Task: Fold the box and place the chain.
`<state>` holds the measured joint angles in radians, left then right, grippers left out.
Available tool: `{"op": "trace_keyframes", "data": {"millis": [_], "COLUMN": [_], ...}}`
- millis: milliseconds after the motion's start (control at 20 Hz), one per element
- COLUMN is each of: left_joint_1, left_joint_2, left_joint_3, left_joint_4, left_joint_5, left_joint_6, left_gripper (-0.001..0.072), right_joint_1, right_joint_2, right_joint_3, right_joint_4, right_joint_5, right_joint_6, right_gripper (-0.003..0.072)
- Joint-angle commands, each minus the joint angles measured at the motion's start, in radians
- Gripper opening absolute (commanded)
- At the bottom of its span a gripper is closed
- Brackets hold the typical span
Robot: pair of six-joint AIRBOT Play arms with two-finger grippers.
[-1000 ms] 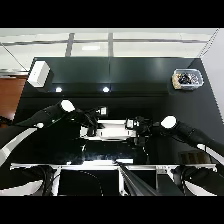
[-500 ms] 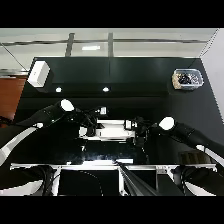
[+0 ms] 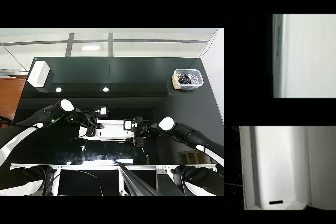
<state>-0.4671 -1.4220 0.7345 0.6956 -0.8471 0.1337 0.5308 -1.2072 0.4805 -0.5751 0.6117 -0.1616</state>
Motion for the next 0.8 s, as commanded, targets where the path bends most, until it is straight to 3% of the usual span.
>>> {"op": "trace_keyframes", "data": {"millis": [0, 500, 550, 600, 650, 750], "left_joint_1": [-0.001, 0.005, 0.005, 0.007, 0.012, 0.031], "left_joint_2": [-0.001, 0.060, 0.078, 0.095, 0.114, 0.149], "left_joint_3": [0.000, 0.005, 0.005, 0.005, 0.006, 0.006], "left_joint_4": [0.000, 0.053, 0.057, 0.058, 0.061, 0.089], "left_joint_5": [0.002, -0.056, -0.061, -0.063, -0.063, -0.081], "left_joint_6": [0.000, -0.037, -0.037, -0.037, -0.056, -0.124], "left_gripper": [0.0030, 0.0033, 0.0141, 0.0347, 0.0449, 0.0449], "right_joint_1": [0.001, 0.001, 0.001, 0.001, 0.001, 0.001], "right_joint_2": [0.000, 0.000, 0.000, 0.000, 0.000, 0.000], "right_joint_3": [0.000, 0.000, 0.000, 0.000, 0.000, 0.000], "right_joint_4": [-0.003, -0.002, -0.002, -0.002, -0.002, -0.002], "right_joint_5": [-0.002, -0.003, -0.003, -0.003, -0.003, -0.003], "right_joint_6": [0.000, 0.001, 0.001, 0.001, 0.001, 0.001], "right_gripper": [0.0172, 0.0174, 0.0173, 0.0174, 0.0173, 0.0174]}}
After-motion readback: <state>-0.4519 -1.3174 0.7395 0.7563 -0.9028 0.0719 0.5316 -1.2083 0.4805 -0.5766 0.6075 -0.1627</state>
